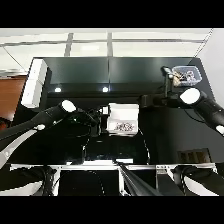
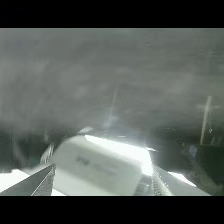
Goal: Fold the box and place the chain.
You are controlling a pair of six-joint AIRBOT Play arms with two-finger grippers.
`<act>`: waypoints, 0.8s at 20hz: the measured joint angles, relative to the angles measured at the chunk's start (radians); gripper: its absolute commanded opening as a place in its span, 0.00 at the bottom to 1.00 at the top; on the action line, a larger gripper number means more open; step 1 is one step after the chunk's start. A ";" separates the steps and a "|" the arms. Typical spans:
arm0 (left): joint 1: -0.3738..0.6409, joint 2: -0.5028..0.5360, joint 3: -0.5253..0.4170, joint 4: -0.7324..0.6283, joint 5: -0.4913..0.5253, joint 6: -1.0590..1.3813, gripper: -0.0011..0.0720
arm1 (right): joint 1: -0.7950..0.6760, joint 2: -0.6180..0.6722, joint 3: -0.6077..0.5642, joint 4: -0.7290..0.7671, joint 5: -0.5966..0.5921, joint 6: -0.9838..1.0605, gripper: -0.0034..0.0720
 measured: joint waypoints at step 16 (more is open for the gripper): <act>0.000 0.000 0.000 0.002 0.008 -0.008 0.48 | 0.151 -0.042 0.072 -0.042 0.383 -0.757 0.94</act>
